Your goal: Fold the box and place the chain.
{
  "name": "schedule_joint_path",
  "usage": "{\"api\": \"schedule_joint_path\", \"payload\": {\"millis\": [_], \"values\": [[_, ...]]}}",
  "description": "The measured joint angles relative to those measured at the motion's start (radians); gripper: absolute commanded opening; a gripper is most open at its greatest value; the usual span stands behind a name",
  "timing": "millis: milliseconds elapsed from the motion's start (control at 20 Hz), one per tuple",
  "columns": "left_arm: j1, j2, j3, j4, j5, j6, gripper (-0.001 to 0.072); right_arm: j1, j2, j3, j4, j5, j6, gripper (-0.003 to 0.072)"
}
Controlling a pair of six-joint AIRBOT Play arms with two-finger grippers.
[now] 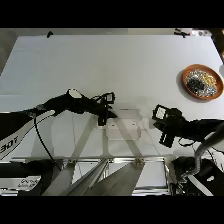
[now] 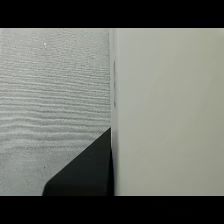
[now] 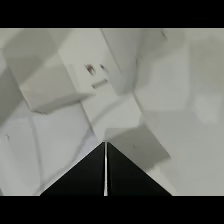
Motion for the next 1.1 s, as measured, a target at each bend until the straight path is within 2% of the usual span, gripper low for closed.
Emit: {"api": "schedule_joint_path", "payload": {"millis": [50,100,150,350,550,850,1100], "values": [[0.0,0.0,0.0,0.0,0.0,0.0,0.0012,0.009,0.005,-0.026,0.032,-0.025,-0.039,0.0286],[0.0,0.0,0.0,0.0,0.0,0.0,0.0012,0.02,0.01,-0.055,0.054,-0.05,-0.08,0.0589],[0.0,0.0,0.0,0.0,0.0,0.0,0.0012,0.031,0.013,-0.08,0.067,-0.073,-0.114,0.0719],[0.0,0.0,0.0,0.0,0.0,0.0,0.0012,0.069,0.014,-0.169,0.073,-0.151,-0.248,0.0718],[0.0,0.0,0.0,0.0,0.0,0.0,0.0012,0.114,-0.018,-0.227,0.066,-0.22,-0.299,0.0706],[0.0,0.0,0.0,-0.001,0.0,0.0,0.0012,0.235,-0.134,-0.25,0.097,-0.398,-0.31,0.0684],[0.0,0.0,0.0,-0.001,0.0,0.0,0.0012,0.272,-0.218,-0.253,0.103,-0.528,-0.279,0.0667]]}}
